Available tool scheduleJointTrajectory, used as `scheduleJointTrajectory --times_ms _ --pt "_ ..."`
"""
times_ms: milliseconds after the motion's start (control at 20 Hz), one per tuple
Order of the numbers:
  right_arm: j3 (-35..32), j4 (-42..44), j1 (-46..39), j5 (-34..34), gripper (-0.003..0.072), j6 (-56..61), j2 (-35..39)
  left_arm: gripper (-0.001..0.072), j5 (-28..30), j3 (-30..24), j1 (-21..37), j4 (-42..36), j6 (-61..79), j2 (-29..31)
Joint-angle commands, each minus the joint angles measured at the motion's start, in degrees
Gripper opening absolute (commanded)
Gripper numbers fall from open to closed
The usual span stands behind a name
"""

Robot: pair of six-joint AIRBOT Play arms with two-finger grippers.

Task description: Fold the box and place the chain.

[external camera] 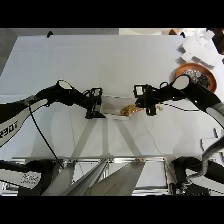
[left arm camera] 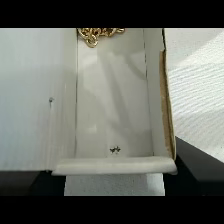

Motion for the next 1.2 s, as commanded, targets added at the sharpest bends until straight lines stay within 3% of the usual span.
scheduleJointTrajectory --times_ms 0,250,450,700,950,1000,1050,1100,1150 --pt "0.07 0.13 0.46 2.8 0.0007 5.4 5.86 0.0277 0.02 0.0 0.04 0.02 0.02 0.02" --pt "0.07 6.47 6.54 1.18 0.0007 6.84 9.2 0.0277 0.0 0.0 0.04 0.0 0.02 0.02" --pt "0.07 12.66 13.9 -11.04 0.0007 6.84 8.79 0.0277 0.02 0.0 0.04 0.02 0.0 0.02" --pt "0.07 13.29 20.17 -23.67 0.0008 6.86 7.82 0.0277 0.0 0.0 0.04 0.0 0.0 0.02" --pt "0.07 12.79 20.39 -24.26 0.0018 11.45 2.78 0.0277 0.0 0.0 0.04 0.0 0.0 0.02" --pt "0.07 12.79 20.39 -23.89 0.0107 11.61 1.92 0.0277 0.0 0.0 0.04 0.0 0.02 0.02" --pt "0.07 12.76 20.39 -23.21 0.0261 11.52 1.55 0.0277 0.02 0.0 0.04 0.0 0.02 0.02" --pt "0.07 12.79 20.39 -22.99 0.0364 11.52 1.62 0.0277 0.0 0.0 0.04 0.0 0.02 0.02" --pt "0.07 12.79 20.39 -22.99 0.037 11.52 1.86 0.0277 0.02 0.0 0.04 0.0 0.02 0.02"
